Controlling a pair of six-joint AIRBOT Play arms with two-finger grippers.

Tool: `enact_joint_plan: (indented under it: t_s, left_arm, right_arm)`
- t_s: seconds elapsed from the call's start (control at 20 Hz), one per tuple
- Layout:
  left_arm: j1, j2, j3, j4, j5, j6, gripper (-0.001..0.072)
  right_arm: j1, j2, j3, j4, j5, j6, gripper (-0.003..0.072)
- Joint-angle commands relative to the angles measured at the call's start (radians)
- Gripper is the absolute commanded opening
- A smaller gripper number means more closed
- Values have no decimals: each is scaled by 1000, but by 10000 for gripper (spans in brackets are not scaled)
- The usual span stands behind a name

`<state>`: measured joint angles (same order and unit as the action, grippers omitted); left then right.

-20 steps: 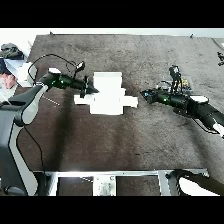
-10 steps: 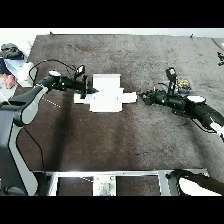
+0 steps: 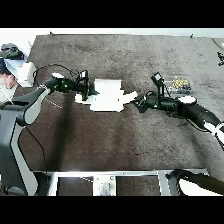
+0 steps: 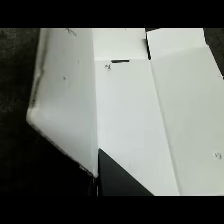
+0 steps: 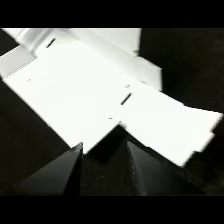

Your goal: Fold the box and place the chain.

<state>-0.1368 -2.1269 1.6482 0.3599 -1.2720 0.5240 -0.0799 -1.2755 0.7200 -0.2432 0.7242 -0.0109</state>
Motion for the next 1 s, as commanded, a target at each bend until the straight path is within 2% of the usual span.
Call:
enact_joint_plan:
  t_s: [0.0, 0.05, 0.1, 0.15, 0.4, 0.65, 0.7, 0.75, 0.95]
  left_arm:
    - [4, -5, -6, 0, 17, 8, 8]
    - [6, -5, -6, 0, 16, 8, 8]
    - [6, -5, -6, 0, 17, 8, 9]
    - [6, -5, -6, 0, 21, 7, 10]
    - [6, -5, -6, 3, 31, 7, 13]
    - [6, -5, -6, 1, 27, 7, 13]
    - [6, -5, -6, 0, 27, 7, 13]
    - [6, -5, -6, 0, 27, 7, 13]
    - [6, -5, -5, -1, 27, 8, 13]
  right_arm:
    - [34, -1, 1, -35, 14, -56, 376]
    - [47, -1, 1, -42, 12, -72, 377]
    - [60, -1, 1, -48, 5, -88, 421]
    - [75, -1, 1, -56, -20, -92, 550]
    - [145, -27, 26, -110, -121, -192, 562]
    - [194, -171, 167, -266, -55, -199, 565]
    - [201, -198, 189, -290, -48, -199, 643]
    - [210, -217, 204, -313, -48, -204, 661]
    - [241, -264, 226, -349, -61, -248, 661]
